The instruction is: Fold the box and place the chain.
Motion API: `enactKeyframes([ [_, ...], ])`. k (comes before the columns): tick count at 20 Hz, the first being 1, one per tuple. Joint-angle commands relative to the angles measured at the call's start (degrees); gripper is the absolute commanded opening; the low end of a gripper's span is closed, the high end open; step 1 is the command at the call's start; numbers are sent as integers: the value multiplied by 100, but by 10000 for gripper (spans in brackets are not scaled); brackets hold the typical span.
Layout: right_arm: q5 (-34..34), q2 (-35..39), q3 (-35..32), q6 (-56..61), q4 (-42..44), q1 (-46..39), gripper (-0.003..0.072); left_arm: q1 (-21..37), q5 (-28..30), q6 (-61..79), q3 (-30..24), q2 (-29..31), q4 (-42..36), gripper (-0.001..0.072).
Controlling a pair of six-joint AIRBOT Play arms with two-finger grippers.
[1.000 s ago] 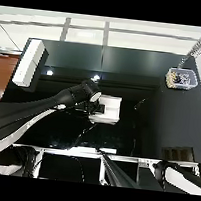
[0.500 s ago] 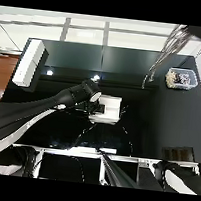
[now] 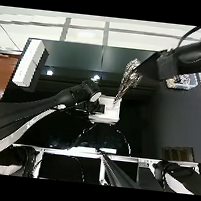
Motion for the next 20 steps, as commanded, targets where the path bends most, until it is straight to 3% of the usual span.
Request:
enactKeyframes([
  [1, -190, -7, -529, -4, 15, 264, 5, 0, 2, 0, -2, -4, 0, 25],
  [8, -404, -7, -1644, -2, 2, 330, 6, 0, 7, 0, -2, -4, 0, 25],
  [16, -2214, -216, -3095, 153, -37, 874, 10, 0, 9, 0, -2, -4, 0, 25],
  [20, -2321, -269, -3381, 258, -238, 898, 28, 0, 11, 0, -2, -4, 0, 25],
])
